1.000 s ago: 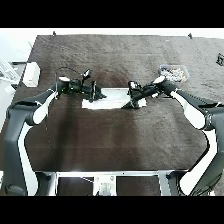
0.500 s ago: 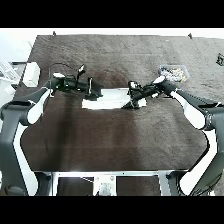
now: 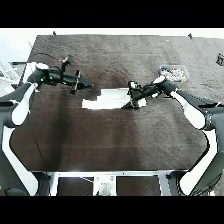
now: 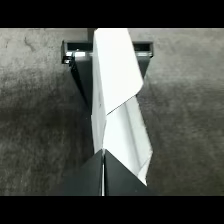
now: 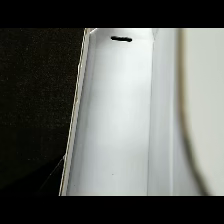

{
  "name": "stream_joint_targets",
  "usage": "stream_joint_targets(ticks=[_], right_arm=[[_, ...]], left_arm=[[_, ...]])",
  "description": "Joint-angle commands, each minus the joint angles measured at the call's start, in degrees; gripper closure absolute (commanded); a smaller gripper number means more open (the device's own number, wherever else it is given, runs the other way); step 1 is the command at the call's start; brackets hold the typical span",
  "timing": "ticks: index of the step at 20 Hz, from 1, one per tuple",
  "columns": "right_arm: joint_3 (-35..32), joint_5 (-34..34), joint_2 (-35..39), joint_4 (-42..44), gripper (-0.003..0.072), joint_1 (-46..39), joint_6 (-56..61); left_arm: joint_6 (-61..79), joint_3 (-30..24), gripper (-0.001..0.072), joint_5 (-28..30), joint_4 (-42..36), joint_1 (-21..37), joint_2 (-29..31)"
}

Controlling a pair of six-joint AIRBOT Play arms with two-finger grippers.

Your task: Fold the box and place the chain.

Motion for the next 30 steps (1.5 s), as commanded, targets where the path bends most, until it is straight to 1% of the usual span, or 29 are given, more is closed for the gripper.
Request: stream_joint_targets(ticks=[1,4,5,7,9,12,13,14,16,18,20,21,22,24,27,30], right_arm=[[0.0,0.0,0.0,0.1,0.0097,0.0,0.0],[0.0,0.0,0.0,0.2,0.0097,0.0,0.0],[0.0,0.0,0.0,0.2,0.0097,0.0,0.0],[0.0,0.0,0.0,0.2,0.0097,0.0,0.0],[0.0,0.0,0.0,0.2,0.0097,0.0,0.0],[0.0,0.0,0.0,0.2,0.0097,0.0,0.0],[0.0,0.0,0.0,0.2,0.0097,0.0,0.0],[0.0,0.0,0.0,0.2,0.0097,0.0,0.0],[0.0,0.0,0.0,0.2,0.0097,0.0,0.0],[0.0,0.0,0.0,0.2,0.0097,0.1,0.0],[0.0,0.0,0.0,0.2,0.0097,0.1,0.0],[0.0,0.0,0.0,0.2,0.0097,0.1,0.0],[0.0,0.0,0.0,0.2,0.0097,0.1,0.0],[0.0,0.0,0.0,0.2,0.0097,0.1,0.0],[0.0,0.0,0.0,0.2,0.0097,0.1,0.0],[0.0,0.0,0.0,0.2,0.0097,0.1,0.0]], left_arm=[[-3.3,-0.3,0.0695,-3.8,0.5,1.1,4.6],[-4.5,-1.0,0.0696,-3.5,0.6,-1.0,8.9],[-4.4,-2.3,0.0696,-2.5,0.7,-2.0,10.4],[-3.2,-7.1,0.0696,2.1,1.2,-4.3,14.3],[2.8,-15.7,0.0696,8.2,-1.5,-6.8,19.0],[12.8,-32.2,0.0695,23.9,-6.3,-11.1,28.4],[14.6,-36.1,0.0695,27.4,-6.3,-12.3,30.6],[15.1,-39.0,0.0694,28.6,-6.3,-13.2,32.0],[14.8,-41.6,0.0693,27.3,-6.1,-13.9,32.1],[14.4,-42.4,0.0693,30.8,-6.3,-14.3,31.3],[14.7,-42.2,0.0693,36.8,-10.5,-14.3,29.1],[16.3,-42.1,0.0691,38.6,-12.6,-14.3,27.6],[16.8,-41.2,0.0691,38.8,-13.0,-14.3,26.1],[16.6,-37.7,0.0691,38.1,-13.0,-14.3,22.3],[15.4,-30.2,0.0691,36.7,-13.0,-14.3,16.7],[14.1,-23.4,0.0691,36.7,-13.1,-14.3,12.6]])
